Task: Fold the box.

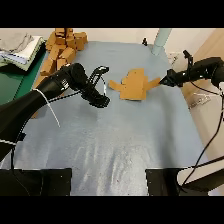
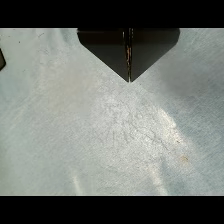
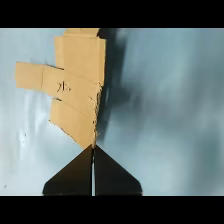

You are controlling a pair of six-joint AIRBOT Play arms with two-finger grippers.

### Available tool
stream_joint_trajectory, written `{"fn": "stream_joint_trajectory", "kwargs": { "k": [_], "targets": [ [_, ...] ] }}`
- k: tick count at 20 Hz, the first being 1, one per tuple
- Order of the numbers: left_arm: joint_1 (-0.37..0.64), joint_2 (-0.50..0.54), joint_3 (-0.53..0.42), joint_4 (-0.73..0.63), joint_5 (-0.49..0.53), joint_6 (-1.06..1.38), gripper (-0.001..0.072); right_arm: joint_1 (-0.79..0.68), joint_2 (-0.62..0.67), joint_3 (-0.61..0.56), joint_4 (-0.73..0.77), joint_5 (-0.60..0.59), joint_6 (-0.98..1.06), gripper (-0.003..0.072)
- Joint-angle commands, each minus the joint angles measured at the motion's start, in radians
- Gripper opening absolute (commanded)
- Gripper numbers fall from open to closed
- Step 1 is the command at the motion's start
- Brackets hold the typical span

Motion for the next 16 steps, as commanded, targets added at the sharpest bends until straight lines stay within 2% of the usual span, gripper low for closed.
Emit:
{"fn": "stream_joint_trajectory", "kwargs": {
  "k": [1, 4, 6, 9, 12, 13, 14, 15, 16],
  "targets": [
    [0.0, 0.0, 0.0, 0.0, 0.0, 0.0, 0.0012, 0.053, 0.223, -0.334, -0.02, 0.098, 0.078, -0.0001],
    [0.0, 0.0, 0.0, 0.0, 0.0, 0.0, 0.0012, 0.099, 0.391, -0.554, -0.019, 0.117, 0.14, -0.0001],
    [0.0, 0.0, 0.0, 0.0, 0.0, 0.0, 0.0012, 0.122, 0.484, -0.639, -0.024, 0.109, 0.186, -0.0001],
    [0.0, 0.0, -0.001, 0.0, 0.001, 0.0, 0.0012, 0.125, 0.584, -0.693, -0.109, 0.107, 0.298, 0.0001],
    [0.0, 0.0, 0.0, 0.0, 0.001, 0.0, 0.0012, 0.124, 0.575, -0.693, -0.259, 0.099, 0.365, 0.0006],
    [0.0, 0.0, 0.0, 0.0, 0.003, 0.0, 0.0012, 0.124, 0.555, -0.693, -0.269, 0.101, 0.363, 0.0038],
    [0.0, 0.0, 0.0, 0.0, 0.01, 0.0, 0.0012, 0.124, 0.534, -0.693, -0.269, 0.11, 0.344, 0.0146],
    [0.0, 0.0, 0.0, 0.0, 0.013, 0.0, 0.0012, 0.124, 0.511, -0.692, -0.266, 0.12, 0.321, 0.0216],
    [0.0, 0.0, 0.0, 0.0, 0.016, 0.0, 0.0012, 0.124, 0.483, -0.687, -0.266, 0.131, 0.295, 0.0224]
  ]
}}
